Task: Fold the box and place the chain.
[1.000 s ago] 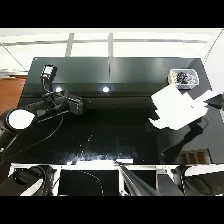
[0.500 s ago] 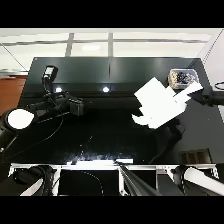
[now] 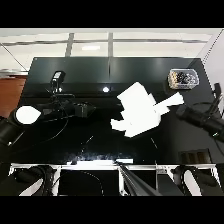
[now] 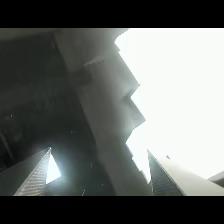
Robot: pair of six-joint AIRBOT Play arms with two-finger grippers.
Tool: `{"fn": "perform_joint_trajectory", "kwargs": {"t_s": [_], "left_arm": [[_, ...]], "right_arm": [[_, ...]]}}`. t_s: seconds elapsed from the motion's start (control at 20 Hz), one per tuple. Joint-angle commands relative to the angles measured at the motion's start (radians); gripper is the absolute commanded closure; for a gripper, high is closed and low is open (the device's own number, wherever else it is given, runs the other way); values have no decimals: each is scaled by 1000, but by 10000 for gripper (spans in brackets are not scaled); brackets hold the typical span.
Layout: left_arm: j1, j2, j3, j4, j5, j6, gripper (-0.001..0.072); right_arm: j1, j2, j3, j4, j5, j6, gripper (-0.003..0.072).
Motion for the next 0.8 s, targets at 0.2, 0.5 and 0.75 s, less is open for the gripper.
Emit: {"fn": "perform_joint_trajectory", "kwargs": {"t_s": [0.2, 0.5, 0.75], "left_arm": [[2, -119, 0, -98, -117, -4, -3], [28, -167, -92, -246, -187, 45, -3], [173, -191, -238, -648, -241, 489, -3]], "right_arm": [[413, 100, -146, 11, -283, -17, 637], [568, 100, -159, 7, -378, -72, 637], [571, 100, -163, 7, -378, -71, 638]]}}
